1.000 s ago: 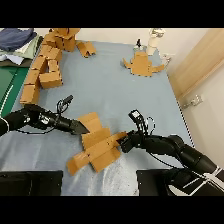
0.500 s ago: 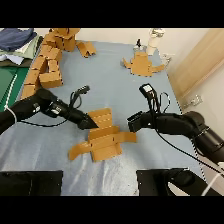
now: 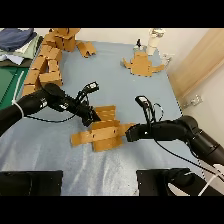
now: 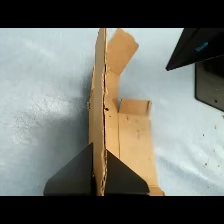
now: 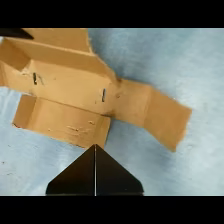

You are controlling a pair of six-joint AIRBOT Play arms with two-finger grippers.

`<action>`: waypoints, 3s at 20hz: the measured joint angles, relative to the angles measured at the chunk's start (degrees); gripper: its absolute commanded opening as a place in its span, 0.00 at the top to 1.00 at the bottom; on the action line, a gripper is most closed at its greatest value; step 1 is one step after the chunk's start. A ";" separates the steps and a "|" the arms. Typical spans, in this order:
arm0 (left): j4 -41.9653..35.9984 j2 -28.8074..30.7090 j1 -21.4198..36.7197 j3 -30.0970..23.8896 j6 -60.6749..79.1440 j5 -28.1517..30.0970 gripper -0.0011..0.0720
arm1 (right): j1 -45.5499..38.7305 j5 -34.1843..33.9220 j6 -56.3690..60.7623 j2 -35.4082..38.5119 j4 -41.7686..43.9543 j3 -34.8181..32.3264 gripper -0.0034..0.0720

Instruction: Fold the box.

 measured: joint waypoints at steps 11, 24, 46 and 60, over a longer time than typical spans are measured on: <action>-4.22 -5.73 0.22 1.20 4.81 -7.98 0.97 | 8.46 9.03 8.76 -5.27 -3.39 -2.36 0.95; -7.32 -6.25 0.61 1.95 -5.51 -15.02 0.97 | 7.48 11.10 25.27 -6.03 -24.72 -2.36 0.95; -5.49 -3.69 0.92 -3.52 -11.41 -11.15 0.97 | 7.17 5.25 26.43 -6.03 -31.61 -2.36 0.95; -5.35 -6.86 1.99 -2.58 -8.92 -10.38 0.97 | 7.17 5.53 26.45 -6.03 -31.32 -2.36 0.95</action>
